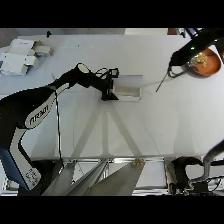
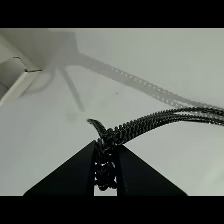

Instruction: Fold the box and place the chain.

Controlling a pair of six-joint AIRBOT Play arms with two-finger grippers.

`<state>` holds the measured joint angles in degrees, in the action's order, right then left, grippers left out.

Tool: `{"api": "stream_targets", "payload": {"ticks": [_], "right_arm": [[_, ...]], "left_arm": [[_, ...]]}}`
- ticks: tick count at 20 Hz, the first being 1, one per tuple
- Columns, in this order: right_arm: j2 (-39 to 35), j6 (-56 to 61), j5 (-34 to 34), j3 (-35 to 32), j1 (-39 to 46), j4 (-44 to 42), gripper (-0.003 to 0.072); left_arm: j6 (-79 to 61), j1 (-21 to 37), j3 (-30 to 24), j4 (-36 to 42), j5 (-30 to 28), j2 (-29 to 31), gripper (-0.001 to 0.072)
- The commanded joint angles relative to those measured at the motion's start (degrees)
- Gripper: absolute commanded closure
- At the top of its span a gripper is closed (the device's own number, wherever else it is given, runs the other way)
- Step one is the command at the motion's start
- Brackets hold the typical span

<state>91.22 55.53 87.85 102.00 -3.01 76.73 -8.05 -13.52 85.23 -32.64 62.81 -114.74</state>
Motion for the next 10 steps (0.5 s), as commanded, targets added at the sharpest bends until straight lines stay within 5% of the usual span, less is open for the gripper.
{"api": "stream_targets", "payload": {"ticks": [1, 10], "right_arm": [[-0.3, 1.0, 2.0, -0.3, -4.9, -1.2, 0.0675], [-0.4, 1.6, 2.4, -0.3, -14.2, -6.4, 0.0673]], "left_arm": [[0.0, 0.0, 0.0, 0.0, 0.0, 0.0, 0.0332], [0.0, 0.0, 0.0, 0.0, 0.0, 0.0, 0.0332]]}}
